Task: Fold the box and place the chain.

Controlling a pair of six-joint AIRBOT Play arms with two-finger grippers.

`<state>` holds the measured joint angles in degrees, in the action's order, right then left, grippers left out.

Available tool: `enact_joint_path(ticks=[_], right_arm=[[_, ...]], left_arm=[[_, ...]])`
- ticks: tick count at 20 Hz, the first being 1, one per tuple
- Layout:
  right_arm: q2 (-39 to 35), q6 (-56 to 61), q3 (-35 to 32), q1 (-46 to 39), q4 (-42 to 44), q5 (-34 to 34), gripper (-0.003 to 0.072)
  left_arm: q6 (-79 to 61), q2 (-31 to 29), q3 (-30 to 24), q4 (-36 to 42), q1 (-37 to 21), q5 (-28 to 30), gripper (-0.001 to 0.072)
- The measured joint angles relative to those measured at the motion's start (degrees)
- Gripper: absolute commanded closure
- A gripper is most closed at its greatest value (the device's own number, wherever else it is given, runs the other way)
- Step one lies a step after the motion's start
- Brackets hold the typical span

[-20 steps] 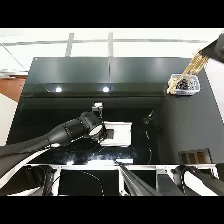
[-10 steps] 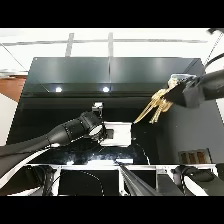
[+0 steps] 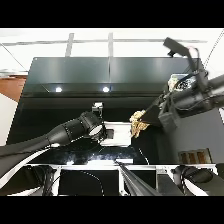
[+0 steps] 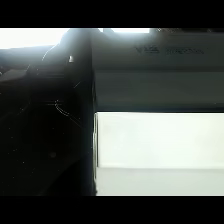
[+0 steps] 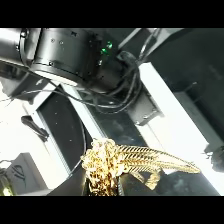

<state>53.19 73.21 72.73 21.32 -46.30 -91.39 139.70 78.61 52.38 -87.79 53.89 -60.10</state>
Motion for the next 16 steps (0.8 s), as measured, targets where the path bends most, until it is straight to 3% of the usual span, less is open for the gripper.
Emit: enact_joint_path(ticks=[16], right_arm=[[4.8,-0.2,-15.8,6.6,-0.5,14.4,0.0648]], left_arm=[[0.0,0.0,0.0,0.0,0.0,0.0,0.0682]])
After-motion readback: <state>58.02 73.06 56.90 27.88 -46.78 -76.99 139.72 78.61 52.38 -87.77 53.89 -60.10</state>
